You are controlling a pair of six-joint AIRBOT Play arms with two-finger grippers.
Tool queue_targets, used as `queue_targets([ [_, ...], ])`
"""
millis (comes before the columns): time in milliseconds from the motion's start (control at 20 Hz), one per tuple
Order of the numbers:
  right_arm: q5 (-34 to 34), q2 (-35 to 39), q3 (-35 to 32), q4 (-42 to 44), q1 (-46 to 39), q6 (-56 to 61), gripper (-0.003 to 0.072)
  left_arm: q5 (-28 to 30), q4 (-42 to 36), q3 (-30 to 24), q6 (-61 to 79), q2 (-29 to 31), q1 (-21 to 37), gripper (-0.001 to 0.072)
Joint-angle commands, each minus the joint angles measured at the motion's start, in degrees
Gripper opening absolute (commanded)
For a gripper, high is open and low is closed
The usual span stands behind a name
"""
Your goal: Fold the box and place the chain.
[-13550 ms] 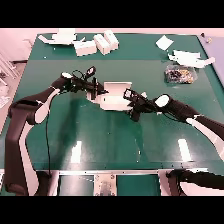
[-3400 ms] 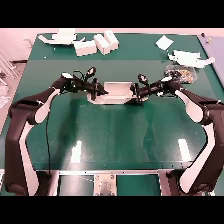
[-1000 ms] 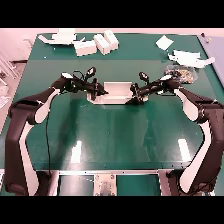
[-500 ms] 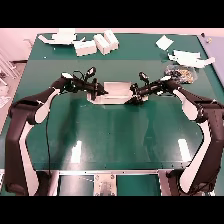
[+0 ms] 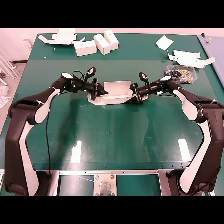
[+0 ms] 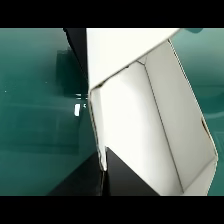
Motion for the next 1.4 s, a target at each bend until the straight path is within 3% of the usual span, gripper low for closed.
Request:
queue_targets([
  [0,-0.39,-0.04,0.02,0.11,0.04,-0.11,0.0625,-0.02,0.02,0.02,0.07,0.04,-0.02,0.0019],
  [100,-0.42,-0.04,-0.02,0.07,0.07,-0.13,0.0622,-0.02,0.02,0.0,0.07,0.04,-0.02,0.0019],
  [300,-0.37,-0.04,-0.04,-0.13,0.17,-0.5,0.0476,-0.02,0.02,0.0,0.07,0.04,-0.02,0.0019],
  [1100,-0.2,-0.04,-0.09,0.63,0.66,-0.83,0.0483,0.0,0.02,0.02,0.07,0.04,-0.02,0.0019],
  [1200,-0.17,-0.02,-0.09,0.85,0.66,-2.43,0.061,0.0,0.02,0.02,0.07,0.04,-0.02,0.0019],
  [1350,-0.17,-0.04,-0.09,1.03,0.66,-4.22,0.0609,0.0,0.02,0.02,0.07,0.04,-0.02,0.0019],
])
